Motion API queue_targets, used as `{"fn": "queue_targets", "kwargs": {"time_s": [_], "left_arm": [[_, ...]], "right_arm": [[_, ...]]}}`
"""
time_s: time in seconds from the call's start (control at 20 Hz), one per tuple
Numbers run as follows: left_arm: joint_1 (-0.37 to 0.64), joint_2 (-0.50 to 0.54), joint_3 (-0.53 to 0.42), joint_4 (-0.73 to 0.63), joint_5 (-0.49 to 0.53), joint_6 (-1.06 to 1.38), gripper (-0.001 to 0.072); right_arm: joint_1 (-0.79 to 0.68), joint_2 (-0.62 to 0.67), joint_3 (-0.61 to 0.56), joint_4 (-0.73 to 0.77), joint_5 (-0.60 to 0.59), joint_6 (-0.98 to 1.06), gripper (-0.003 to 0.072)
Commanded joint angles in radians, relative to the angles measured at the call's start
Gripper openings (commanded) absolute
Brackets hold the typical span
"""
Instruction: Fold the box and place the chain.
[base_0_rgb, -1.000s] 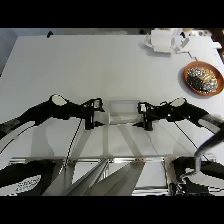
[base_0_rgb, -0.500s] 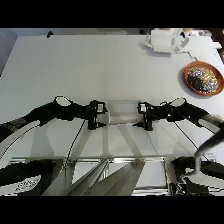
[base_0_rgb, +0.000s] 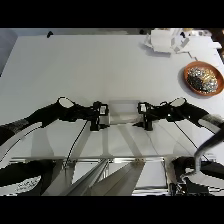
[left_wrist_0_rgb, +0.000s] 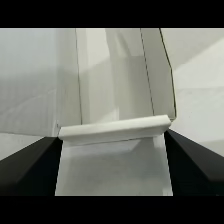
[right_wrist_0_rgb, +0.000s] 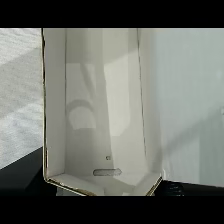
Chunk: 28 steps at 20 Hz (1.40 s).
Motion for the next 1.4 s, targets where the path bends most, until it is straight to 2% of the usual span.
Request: {"fn": "queue_targets", "kwargs": {"time_s": [0.0, 0.4, 0.45, 0.65, 0.7, 1.35], "left_arm": [[-0.014, -0.001, 0.001, -0.042, 0.011, -0.001, 0.0707], [-0.024, -0.024, 0.001, -0.085, 0.028, -0.004, 0.0697], [-0.024, -0.024, 0.001, -0.085, 0.028, -0.004, 0.0675], [-0.023, -0.025, 0.001, -0.084, 0.034, -0.004, 0.0166], [-0.023, -0.025, 0.001, -0.084, 0.037, -0.004, 0.011], [-0.023, -0.024, 0.001, -0.084, 0.035, -0.004, 0.0113]], "right_arm": [[0.0, 0.001, 0.0, 0.0, 0.0, 0.0, 0.0361], [0.0, 0.001, 0.0, 0.0, 0.0, 0.0, 0.0361], [0.0, 0.001, 0.0, 0.0, 0.0, 0.0, 0.0361], [0.0, 0.001, 0.0, 0.0, 0.0, 0.0, 0.0361], [0.0, 0.001, 0.0, 0.0, 0.0, 0.0, 0.0361], [0.0, 0.001, 0.0, 0.0, 0.0, 0.0, 0.0361]]}}
